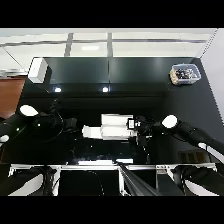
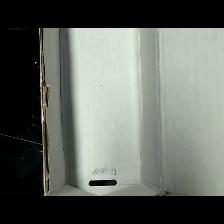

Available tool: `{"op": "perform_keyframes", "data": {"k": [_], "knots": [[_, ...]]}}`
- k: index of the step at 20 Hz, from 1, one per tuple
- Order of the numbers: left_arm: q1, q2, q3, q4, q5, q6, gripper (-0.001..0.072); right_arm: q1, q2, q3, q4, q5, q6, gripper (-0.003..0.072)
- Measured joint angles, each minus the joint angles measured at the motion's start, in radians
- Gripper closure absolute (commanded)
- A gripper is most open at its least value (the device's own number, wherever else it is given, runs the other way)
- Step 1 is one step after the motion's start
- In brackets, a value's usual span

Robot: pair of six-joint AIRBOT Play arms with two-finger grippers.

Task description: Fold the box and place the chain.

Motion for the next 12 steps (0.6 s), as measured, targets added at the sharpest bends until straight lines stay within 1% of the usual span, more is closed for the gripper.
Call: {"op": "perform_keyframes", "data": {"k": [2, 5, 7, 8, 9, 10, 12], "knots": [[-0.034, -0.057, -0.003, -0.055, 0.019, 0.0, 0.0686, 0.0, 0.0, 0.0, 0.0, 0.0, 0.0, 0.0508], [-0.086, -0.122, -0.004, -0.097, 0.026, 0.023, 0.0686, 0.0, 0.0, 0.0, 0.0, 0.0, 0.0, 0.0508], [-0.11, -0.148, -0.002, -0.121, 0.008, 0.073, 0.0686, 0.0, 0.0, 0.0, 0.0, 0.0, 0.0, 0.0509], [-0.114, -0.154, 0.003, -0.14, -0.013, 0.113, 0.0673, 0.0, 0.0, 0.0, 0.0, 0.0, 0.0, 0.0508], [-0.115, -0.159, 0.01, -0.158, -0.036, 0.155, 0.0487, 0.0, 0.0, 0.0, 0.0, 0.0, 0.0, 0.0508], [-0.114, -0.161, 0.018, -0.178, -0.058, 0.187, 0.0265, 0.0, 0.0, 0.0, 0.0, 0.0, 0.0, 0.0508], [-0.113, -0.164, 0.039, -0.205, -0.099, 0.232, 0.0263, 0.0, 0.0, 0.0, 0.0, 0.0, 0.0, 0.0508]]}}
